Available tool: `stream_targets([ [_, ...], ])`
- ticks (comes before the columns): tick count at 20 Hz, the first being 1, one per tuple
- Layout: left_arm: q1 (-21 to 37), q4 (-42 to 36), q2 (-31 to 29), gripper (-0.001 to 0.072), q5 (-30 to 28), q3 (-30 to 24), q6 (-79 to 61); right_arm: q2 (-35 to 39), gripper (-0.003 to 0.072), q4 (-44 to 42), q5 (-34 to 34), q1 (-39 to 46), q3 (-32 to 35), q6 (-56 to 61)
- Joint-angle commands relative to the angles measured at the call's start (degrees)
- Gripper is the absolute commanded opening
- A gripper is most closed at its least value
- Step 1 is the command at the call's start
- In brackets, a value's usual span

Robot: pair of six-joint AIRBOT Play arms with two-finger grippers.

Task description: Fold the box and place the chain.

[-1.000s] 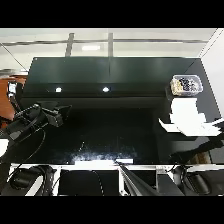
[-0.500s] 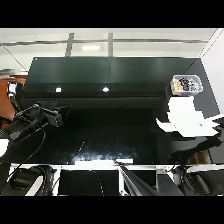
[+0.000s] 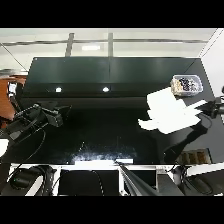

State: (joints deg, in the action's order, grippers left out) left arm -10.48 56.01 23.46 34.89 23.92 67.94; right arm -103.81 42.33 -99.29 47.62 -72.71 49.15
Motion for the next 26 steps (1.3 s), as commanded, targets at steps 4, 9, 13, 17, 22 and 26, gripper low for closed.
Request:
stream_targets([
  [4,0.02,-1.03,0.0,0.0697,-0.13,-0.02,-0.02,9.68,0.0023,-5.44,6.51,-15.19,10.25,2.89],
  [9,0.0,-2.16,0.42,0.0696,-0.15,-0.83,0.0,26.16,0.0023,-10.49,23.02,-32.17,21.7,8.35],
  [13,0.0,-6.73,3.32,0.0697,0.22,-1.99,0.04,43.43,0.0024,-12.48,40.3,-47.5,31.56,8.28],
  [17,0.0,-11.91,9.7,0.0696,2.71,-1.99,4.11,60.35,0.0023,-12.26,54.34,-56.19,45.35,8.15],
  [22,0.02,-18.43,21.09,0.0697,8.22,-1.95,4.07,67.25,0.0023,-12.76,58.73,-61.33,57.09,4.44],
  [26,0.02,-23.67,29.22,0.0697,9.53,-1.95,-2.23,67.25,0.0023,-13.57,59.47,-63.1,59.65,4.42],
])
